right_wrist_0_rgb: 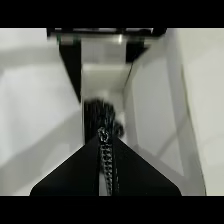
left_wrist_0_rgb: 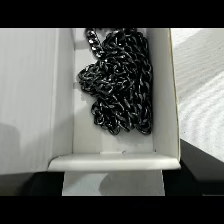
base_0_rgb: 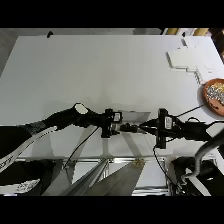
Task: Fold the box and place the chain.
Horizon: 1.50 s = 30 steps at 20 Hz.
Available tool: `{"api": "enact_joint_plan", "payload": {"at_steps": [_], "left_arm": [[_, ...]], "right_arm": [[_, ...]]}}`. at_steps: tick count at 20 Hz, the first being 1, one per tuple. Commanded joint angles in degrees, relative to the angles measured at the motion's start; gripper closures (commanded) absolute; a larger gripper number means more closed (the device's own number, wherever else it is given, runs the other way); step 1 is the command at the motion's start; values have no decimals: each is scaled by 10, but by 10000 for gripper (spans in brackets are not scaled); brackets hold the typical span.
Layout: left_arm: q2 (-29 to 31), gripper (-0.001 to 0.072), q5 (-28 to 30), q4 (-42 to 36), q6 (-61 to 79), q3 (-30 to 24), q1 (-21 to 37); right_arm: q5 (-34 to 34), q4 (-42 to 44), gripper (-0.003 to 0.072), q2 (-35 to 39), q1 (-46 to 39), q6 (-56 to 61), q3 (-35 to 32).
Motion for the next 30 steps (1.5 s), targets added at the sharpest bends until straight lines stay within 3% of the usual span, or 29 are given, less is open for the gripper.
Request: {"api": "enact_joint_plan", "payload": {"at_steps": [1, 3, 5, 9, 12, 17, 19, 22, 26, 30], "left_arm": [[0, 457, 0, 0, 0, 0, 0], [0, 457, 0, 0, 0, 0, 0], [0, 457, 0, 0, 0, 0, 0], [0, 457, 0, 0, 0, 0, 0], [0, 457, 0, 0, 0, 0, 0], [0, 457, 0, 0, 0, 0, 0], [0, 457, 0, 0, 0, 0, 0], [0, 457, 0, 0, 0, 0, 0], [0, 457, 0, 0, 0, 0, 0], [0, 457, 0, 0, 0, 0, 0]], "right_arm": [[-68, 71, 666, -11, 52, 5, 0], [-151, 71, 635, -35, 97, 39, 0], [-208, 68, 518, -67, 126, 65, 0], [-211, 40, 504, -118, 136, 67, 1], [-156, -58, 504, -102, 135, 99, 34], [48, -332, 515, -60, 34, 146, 101], [56, -396, 527, -73, -17, 115, 98], [36, -366, 522, -145, -32, 48, 90], [28, -356, 408, -224, -32, -1, 76], [-15, -271, 405, -258, -31, -83, 53]]}}
